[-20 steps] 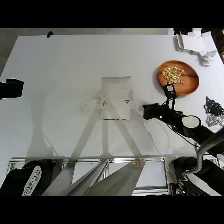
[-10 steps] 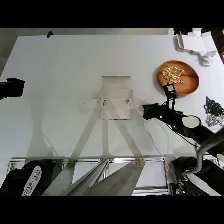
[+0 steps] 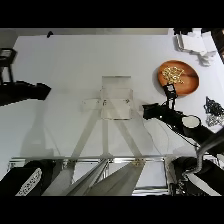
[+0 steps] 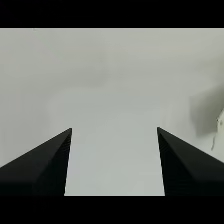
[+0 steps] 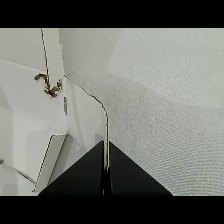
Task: Fold the box and place the chain.
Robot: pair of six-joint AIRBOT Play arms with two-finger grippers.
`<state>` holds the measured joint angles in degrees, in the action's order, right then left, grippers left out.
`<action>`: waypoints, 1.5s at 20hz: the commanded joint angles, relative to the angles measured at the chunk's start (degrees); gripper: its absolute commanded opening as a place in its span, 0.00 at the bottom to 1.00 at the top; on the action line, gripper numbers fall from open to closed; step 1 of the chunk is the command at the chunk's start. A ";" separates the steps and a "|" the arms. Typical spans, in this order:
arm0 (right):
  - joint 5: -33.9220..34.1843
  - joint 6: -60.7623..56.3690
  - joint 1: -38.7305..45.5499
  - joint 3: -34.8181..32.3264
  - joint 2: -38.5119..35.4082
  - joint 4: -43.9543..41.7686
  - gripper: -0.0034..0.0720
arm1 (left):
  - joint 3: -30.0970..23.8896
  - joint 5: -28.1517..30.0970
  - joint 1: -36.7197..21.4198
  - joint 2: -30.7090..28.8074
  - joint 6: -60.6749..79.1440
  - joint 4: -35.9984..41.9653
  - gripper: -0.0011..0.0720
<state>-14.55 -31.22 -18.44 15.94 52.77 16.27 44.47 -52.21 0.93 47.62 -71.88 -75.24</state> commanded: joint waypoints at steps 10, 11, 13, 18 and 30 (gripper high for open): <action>0.02 0.00 -0.04 -0.04 0.02 -0.02 0.06 | 31.39 -13.07 11.32 42.10 40.81 36.85 0.98; 0.02 0.00 -0.04 -0.04 0.02 -0.02 0.06 | 33.07 -14.80 10.84 45.07 43.67 40.26 0.99; 0.02 0.00 -0.04 -0.04 0.02 -0.02 0.06 | 36.81 -19.56 10.43 51.12 45.07 44.17 0.99; 0.02 0.00 -0.04 -0.04 0.02 -0.02 0.06 | 43.04 -25.53 11.06 61.59 45.13 44.63 0.99; 0.02 0.00 -0.04 -0.04 0.02 -0.02 0.06 | 43.01 -23.10 16.72 65.09 49.83 41.66 0.29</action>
<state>-14.52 -31.22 -18.44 15.94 52.77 16.27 87.42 -75.96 16.73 111.81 -22.63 -33.19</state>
